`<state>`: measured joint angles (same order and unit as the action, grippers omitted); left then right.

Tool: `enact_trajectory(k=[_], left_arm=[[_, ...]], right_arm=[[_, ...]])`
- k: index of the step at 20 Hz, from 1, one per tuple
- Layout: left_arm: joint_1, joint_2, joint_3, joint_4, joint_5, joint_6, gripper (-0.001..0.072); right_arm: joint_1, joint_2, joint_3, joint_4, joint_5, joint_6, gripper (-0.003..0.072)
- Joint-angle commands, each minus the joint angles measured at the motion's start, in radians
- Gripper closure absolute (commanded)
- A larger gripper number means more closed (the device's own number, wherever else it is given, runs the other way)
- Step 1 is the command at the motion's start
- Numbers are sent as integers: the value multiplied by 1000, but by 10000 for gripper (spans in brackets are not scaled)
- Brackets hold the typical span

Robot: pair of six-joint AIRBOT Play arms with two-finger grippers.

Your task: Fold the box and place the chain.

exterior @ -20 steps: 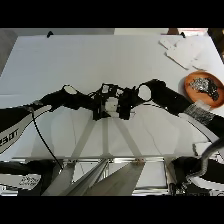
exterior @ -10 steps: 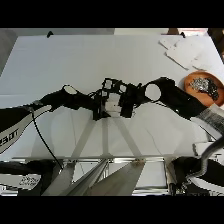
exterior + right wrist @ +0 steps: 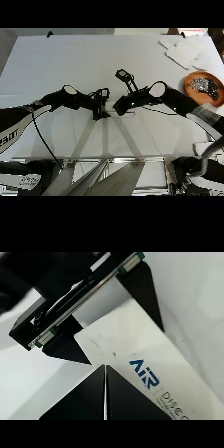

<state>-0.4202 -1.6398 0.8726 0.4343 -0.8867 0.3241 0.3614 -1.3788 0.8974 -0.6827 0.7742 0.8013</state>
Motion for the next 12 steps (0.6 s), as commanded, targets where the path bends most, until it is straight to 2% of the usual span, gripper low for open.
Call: enact_trajectory(k=[1, 8, 12], left_arm=[[1, 0, 0, 0, 0, 1, 372], [1, 0, 0, 0, 0, 1, 372], [1, 0, 0, 0, 0, 1, 372]], right_arm=[[14, -72, -14, 62, -13, 3, 675], [19, -73, -14, 54, -12, 3, 675], [14, -11, -14, 55, -38, 3, 674]])
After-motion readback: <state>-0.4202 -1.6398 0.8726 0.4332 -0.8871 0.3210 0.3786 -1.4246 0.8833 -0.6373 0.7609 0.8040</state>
